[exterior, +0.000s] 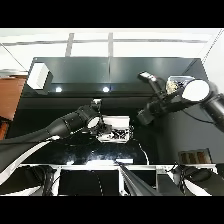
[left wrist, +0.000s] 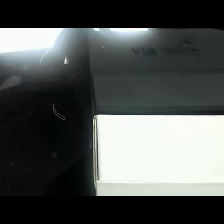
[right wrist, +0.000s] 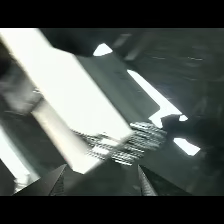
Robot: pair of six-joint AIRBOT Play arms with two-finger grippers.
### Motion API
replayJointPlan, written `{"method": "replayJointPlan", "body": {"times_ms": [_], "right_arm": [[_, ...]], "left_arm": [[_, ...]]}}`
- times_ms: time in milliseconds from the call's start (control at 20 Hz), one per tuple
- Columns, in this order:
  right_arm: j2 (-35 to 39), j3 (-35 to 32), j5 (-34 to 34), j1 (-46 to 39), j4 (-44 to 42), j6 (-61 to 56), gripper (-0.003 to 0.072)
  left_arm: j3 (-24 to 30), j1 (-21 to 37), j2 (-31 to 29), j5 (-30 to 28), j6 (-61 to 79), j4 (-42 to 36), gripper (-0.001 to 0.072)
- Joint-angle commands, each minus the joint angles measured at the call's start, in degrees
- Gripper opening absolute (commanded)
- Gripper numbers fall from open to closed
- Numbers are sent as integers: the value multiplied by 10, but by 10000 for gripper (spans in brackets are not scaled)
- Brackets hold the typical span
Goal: Fold the box and place the chain.
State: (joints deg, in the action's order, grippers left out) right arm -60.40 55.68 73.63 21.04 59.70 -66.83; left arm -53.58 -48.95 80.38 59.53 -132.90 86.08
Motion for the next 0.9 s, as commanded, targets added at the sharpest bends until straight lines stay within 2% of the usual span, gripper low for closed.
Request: {"method": "replayJointPlan", "body": {"times_ms": [0, 50, 100, 150, 300, 500, 650, 850], "right_arm": [[10, -35, 6, -80, 19, 104, 530], [10, -67, -19, -86, 20, 133, 533], [9, -103, -51, -85, 24, 174, 680], [9, -139, -87, -82, 25, 231, 720], [7, -209, -169, -54, 8, 367, 720], [-26, -233, -218, 9, -50, 550, 720], [-57, -233, -251, 37, -75, 597, 720], [-71, -233, -260, 41, -120, 644, 720]], "left_arm": [[0, 0, 0, 3, 0, 0, 31], [0, 0, 0, 2, 0, 0, 32], [0, 0, 0, 2, 0, 0, 31], [0, 0, 0, 0, 0, 0, 31], [0, 0, 0, -5, -9, 0, 31], [0, 0, 0, -6, -11, 0, 31], [0, 0, 0, -5, -11, 2, 30], [0, 0, 0, -4, -11, 2, 30]]}}
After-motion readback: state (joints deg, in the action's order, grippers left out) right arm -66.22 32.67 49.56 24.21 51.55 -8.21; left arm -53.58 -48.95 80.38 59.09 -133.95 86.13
